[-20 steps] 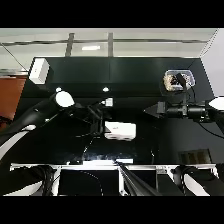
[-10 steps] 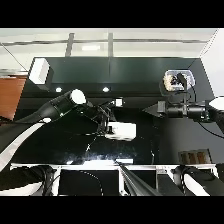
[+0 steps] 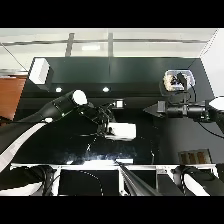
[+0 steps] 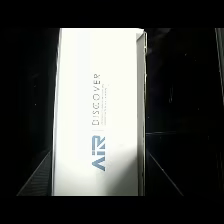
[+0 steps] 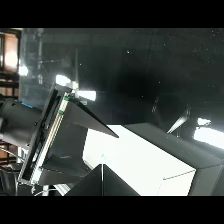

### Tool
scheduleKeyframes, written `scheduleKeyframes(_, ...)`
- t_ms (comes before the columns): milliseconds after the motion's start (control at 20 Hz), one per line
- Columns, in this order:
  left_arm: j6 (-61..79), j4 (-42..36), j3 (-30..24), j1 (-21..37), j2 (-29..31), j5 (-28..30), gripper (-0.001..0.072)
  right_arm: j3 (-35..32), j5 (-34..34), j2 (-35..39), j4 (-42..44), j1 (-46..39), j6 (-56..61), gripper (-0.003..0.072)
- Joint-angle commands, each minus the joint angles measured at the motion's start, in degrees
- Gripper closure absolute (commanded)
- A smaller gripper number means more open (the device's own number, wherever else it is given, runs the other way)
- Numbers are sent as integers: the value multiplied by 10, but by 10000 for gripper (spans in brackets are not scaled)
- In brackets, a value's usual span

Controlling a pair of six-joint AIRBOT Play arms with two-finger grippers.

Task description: Fold the box and place the chain.

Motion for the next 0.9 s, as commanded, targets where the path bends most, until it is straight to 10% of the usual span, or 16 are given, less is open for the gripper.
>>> scheduleKeyframes(0, 0, 17, 0, -7, 0, 4, 5, 0, -6, 0, 0, 0, 0, 673)
scheduleKeyframes(850, -70, 73, 23, -19, 6, 16, 3, 0, -8, 0, -6, 0, 1, 673)
